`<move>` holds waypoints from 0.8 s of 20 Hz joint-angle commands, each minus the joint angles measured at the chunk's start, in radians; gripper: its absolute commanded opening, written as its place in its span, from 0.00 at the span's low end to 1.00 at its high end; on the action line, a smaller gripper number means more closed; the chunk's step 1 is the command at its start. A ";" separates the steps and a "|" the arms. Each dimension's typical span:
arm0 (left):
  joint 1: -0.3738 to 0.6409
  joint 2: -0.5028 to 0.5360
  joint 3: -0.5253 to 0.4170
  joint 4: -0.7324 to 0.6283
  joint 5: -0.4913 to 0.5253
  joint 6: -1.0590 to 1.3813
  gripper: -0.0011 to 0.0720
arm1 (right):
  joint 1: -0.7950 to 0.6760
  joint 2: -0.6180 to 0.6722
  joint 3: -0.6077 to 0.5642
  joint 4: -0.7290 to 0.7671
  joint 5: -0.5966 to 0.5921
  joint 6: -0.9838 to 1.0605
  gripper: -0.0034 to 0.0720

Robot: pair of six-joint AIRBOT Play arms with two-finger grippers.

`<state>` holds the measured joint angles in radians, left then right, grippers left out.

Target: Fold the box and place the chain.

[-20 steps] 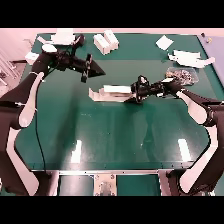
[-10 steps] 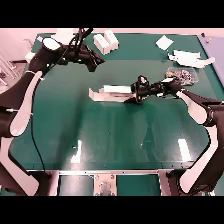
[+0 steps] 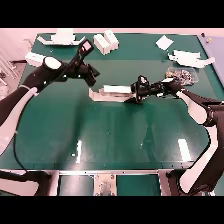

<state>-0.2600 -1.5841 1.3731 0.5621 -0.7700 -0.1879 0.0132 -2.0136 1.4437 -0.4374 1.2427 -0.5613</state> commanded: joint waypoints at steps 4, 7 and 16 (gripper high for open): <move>-0.001 0.134 -0.300 -0.254 -0.166 0.409 0.03 | 0.001 0.000 0.000 0.000 0.000 0.000 0.78; -0.001 0.130 -0.344 -0.307 -0.184 0.507 0.04 | 0.001 0.000 0.000 0.000 0.000 0.000 0.78; -0.001 -0.068 -0.320 -0.492 -0.188 0.755 0.04 | 0.001 0.000 0.000 0.000 0.000 0.000 0.78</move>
